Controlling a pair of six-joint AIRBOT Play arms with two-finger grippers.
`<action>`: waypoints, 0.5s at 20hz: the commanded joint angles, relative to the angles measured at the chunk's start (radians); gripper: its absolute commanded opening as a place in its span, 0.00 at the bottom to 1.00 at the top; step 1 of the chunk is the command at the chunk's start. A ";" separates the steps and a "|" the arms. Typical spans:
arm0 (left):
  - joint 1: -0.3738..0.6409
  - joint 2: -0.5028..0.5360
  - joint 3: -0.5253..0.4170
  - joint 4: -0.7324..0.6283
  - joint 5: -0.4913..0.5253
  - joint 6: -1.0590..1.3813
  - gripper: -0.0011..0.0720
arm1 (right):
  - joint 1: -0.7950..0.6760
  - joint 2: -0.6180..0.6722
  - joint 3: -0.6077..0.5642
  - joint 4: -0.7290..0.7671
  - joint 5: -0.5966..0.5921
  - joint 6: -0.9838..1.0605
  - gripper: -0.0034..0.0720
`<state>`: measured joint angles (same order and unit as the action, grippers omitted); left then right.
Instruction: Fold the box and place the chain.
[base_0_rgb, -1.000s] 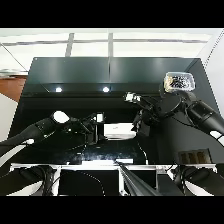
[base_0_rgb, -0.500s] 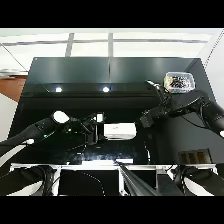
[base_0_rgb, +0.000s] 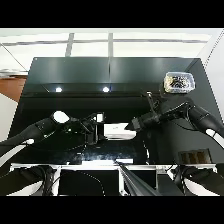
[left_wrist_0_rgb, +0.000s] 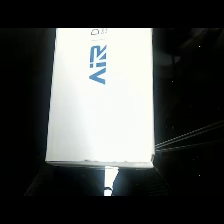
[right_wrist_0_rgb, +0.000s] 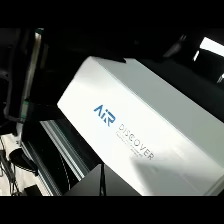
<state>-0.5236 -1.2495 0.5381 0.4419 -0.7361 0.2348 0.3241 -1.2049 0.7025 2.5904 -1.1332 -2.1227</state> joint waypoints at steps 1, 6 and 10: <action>-0.001 0.000 0.001 0.000 0.000 0.000 0.65 | 0.010 -0.044 -0.003 -0.031 0.026 0.031 0.07; -0.001 0.000 0.001 0.000 0.000 0.000 0.65 | 0.011 -0.048 -0.011 -0.054 0.046 0.040 0.07; -0.001 0.000 0.001 0.000 0.000 0.000 0.65 | 0.010 -0.064 -0.012 -0.087 0.050 0.055 0.07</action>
<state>-0.5236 -1.2495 0.5381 0.4419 -0.7361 0.2352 0.3344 -1.2579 0.6914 2.5370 -1.0916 -2.0811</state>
